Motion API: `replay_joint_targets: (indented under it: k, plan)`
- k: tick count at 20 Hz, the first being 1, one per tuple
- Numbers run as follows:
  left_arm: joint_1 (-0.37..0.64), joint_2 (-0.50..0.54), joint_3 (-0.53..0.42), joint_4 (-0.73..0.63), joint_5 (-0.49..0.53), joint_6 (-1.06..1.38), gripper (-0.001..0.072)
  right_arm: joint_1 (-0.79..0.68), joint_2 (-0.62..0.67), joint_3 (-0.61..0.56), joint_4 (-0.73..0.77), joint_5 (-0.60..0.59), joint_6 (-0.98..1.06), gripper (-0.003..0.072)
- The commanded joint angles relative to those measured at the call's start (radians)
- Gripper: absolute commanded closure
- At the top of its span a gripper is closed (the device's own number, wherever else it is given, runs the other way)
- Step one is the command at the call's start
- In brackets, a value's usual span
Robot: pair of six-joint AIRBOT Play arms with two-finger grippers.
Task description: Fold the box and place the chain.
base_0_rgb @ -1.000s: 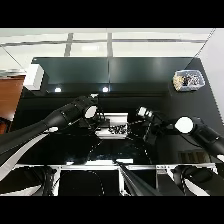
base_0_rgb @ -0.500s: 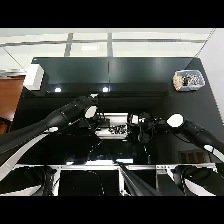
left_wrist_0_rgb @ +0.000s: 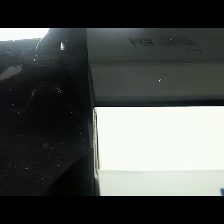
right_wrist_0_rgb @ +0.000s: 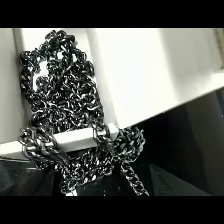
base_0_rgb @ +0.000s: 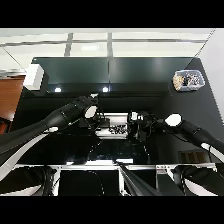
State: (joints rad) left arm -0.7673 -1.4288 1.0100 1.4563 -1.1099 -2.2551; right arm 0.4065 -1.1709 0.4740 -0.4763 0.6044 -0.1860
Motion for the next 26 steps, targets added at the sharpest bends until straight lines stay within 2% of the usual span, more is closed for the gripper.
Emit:
replay_joint_targets:
  k: [1,13,15,17,18,19,20,23,26]
  plan:
    - [0.001,0.0,0.001,0.0,0.002,0.0,0.0683,0.001,-0.027,0.004,-0.001,-0.002,0.009,-0.0034]
    - [0.001,0.0,0.001,0.0,0.002,0.0,0.0683,0.003,-0.067,0.043,-0.069,0.009,0.097,-0.0032]
    - [0.001,0.0,0.001,0.0,0.001,0.0,0.0683,0.003,-0.067,0.043,-0.068,0.009,0.097,0.0216]
    - [0.001,0.0,0.001,0.0,0.0,0.0,0.0683,0.003,-0.067,0.043,-0.068,0.009,0.098,0.0217]
    - [0.001,0.0,0.001,0.0,-0.001,0.0,0.0683,0.003,-0.067,0.043,-0.069,0.009,0.098,0.037]
    - [0.001,0.0,0.001,0.0,-0.001,0.0,0.0683,0.003,-0.067,0.043,-0.073,0.009,0.098,0.0629]
    - [0.001,0.0,0.001,0.0,-0.001,0.0,0.0683,0.003,-0.067,0.043,-0.076,0.01,0.098,0.0678]
    - [0.001,0.0,0.001,0.0,0.0,0.0,0.0683,0.003,-0.065,0.043,-0.083,0.02,0.105,0.0678]
    - [0.001,0.0,0.001,0.0,0.0,0.0,0.0683,-0.019,-0.032,0.043,-0.097,0.017,0.258,0.0678]
